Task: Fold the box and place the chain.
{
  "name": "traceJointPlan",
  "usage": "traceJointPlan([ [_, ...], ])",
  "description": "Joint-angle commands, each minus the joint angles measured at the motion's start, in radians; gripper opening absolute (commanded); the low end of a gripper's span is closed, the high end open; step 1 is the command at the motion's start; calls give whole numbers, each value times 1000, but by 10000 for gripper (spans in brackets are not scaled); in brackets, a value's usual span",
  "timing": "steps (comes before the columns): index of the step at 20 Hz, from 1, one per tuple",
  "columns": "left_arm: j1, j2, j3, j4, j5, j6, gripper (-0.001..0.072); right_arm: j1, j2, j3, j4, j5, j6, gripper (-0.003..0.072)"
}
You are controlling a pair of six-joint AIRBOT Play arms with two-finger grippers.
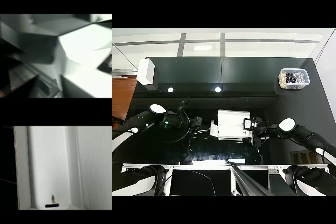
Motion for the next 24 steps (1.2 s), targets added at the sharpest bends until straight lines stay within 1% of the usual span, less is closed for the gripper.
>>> traceJointPlan([
  [1,-6,-2,61,1,-45,13,599,0,1,0,0,0,0,534],
  [2,-7,-2,71,1,-50,14,675,0,1,0,0,0,0,534],
  [3,-7,-2,77,-1,-63,16,695,0,1,0,0,0,0,534],
  [5,-15,-2,86,1,-95,16,695,0,1,0,0,0,0,534],
  [7,-48,-1,87,5,-95,15,694,0,1,0,0,0,0,534],
  [8,-71,0,87,7,-76,-8,685,0,1,0,0,0,0,534],
  [10,-126,20,87,36,18,-78,684,0,1,0,0,0,1,534],
  [12,-180,55,87,106,125,-174,684,0,1,0,0,0,1,534],
  [14,-232,89,87,191,193,-273,684,0,1,0,0,0,1,534],
  [16,-284,112,87,252,238,-346,684,0,1,0,0,0,1,534],
  [20,-392,114,97,349,303,-499,684,0,1,0,0,-1,1,534],
  [22,-436,114,104,417,327,-582,684,0,1,0,0,-1,1,534],
  [24,-462,114,119,480,330,-643,684,0,1,0,0,0,1,534],
])
